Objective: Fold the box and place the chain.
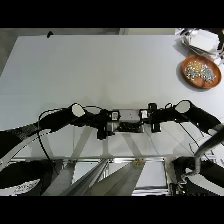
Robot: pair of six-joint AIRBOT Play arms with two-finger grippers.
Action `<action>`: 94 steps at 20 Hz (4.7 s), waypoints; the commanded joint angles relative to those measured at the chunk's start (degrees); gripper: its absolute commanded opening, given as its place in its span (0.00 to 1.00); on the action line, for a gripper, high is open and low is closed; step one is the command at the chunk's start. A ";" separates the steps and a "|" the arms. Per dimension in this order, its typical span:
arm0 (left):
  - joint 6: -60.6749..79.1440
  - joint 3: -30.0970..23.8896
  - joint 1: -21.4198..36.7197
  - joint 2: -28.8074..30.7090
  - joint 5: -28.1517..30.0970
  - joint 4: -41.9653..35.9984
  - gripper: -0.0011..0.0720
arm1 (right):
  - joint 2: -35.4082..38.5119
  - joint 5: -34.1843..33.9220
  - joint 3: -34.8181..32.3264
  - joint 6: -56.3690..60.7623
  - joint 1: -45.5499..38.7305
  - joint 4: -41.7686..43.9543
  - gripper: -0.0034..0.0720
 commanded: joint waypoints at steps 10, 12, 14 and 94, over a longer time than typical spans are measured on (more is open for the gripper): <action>0.00 0.00 -0.02 -0.04 0.00 0.02 0.44 | 20.04 8.85 -0.04 14.95 -3.13 -7.93 0.06; 0.00 -0.02 -0.02 -0.04 0.00 0.02 0.44 | 25.14 11.89 -0.04 18.62 -1.36 -6.64 0.06; 0.00 -0.02 -0.02 -0.04 0.02 0.02 0.44 | 29.53 11.98 -0.02 21.92 1.31 -3.65 0.06; 0.00 -0.02 -0.02 -0.04 0.00 0.02 0.44 | -1.05 19.78 21.66 55.25 22.91 -20.17 0.35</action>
